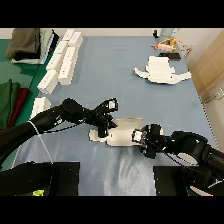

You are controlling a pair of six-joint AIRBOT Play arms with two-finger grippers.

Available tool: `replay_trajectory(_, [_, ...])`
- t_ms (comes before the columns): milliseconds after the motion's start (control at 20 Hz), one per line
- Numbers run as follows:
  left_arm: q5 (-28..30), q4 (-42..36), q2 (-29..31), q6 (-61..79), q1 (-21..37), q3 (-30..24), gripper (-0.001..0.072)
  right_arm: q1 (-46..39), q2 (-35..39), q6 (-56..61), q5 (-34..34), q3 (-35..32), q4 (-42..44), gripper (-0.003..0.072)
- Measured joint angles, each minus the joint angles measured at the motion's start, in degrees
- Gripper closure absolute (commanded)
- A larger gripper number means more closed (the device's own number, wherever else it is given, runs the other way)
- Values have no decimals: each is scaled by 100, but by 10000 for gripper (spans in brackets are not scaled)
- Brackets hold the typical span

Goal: Fold the box.

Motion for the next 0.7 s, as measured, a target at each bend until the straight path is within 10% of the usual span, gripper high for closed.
replay_trajectory(350, [-2, 0, 0, 0, 0, 0, 695, -256, 39, 525, -173, 33, -435, -34])
replay_trajectory(700, [-2, 0, 0, 0, 0, 0, 695, -1290, -201, -1838, -142, 142, 1480, -34])
